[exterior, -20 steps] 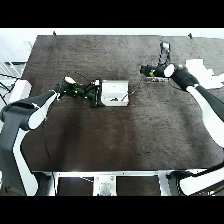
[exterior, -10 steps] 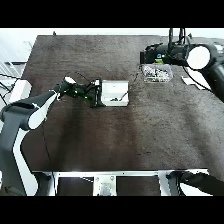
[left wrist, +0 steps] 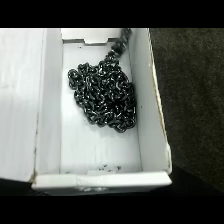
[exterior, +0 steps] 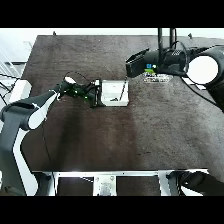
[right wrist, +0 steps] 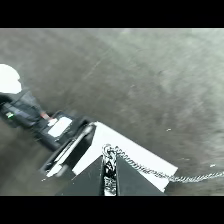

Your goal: Fold the box and place the chain.

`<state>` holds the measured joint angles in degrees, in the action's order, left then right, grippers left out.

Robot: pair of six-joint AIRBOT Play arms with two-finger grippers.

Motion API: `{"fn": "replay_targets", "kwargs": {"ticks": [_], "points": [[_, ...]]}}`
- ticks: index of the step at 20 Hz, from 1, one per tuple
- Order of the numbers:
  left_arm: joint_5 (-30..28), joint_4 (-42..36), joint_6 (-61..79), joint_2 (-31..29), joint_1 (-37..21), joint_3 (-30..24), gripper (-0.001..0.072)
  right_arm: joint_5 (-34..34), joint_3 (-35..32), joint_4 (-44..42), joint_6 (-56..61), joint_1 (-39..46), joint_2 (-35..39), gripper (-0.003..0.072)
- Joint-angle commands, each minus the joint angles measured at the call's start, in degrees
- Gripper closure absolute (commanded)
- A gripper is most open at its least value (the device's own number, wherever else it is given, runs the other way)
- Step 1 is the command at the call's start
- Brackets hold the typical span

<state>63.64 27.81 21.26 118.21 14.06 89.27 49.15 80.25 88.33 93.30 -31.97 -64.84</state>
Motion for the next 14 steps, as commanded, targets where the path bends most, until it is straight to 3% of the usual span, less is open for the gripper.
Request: {"fn": "replay_targets", "kwargs": {"ticks": [1, 9, 14], "points": [[0.0, 0.0, 0.02, 0.0, 0.02, 0.0, 0.0088, -0.42, -2.25, 1.79, 4.37, -2.38, 0.2, 0.0672], [0.0, 0.0, 0.02, 0.0, 0.02, 0.0, 0.0088, -10.73, -8.9, 1.86, 8.92, -2.64, -1.73, 0.0672], [0.0, 0.02, 0.02, 0.0, 0.02, 0.0, 0.0088, -17.97, -10.69, 1.73, 11.39, -2.6, -10.56, 0.0672]]}}
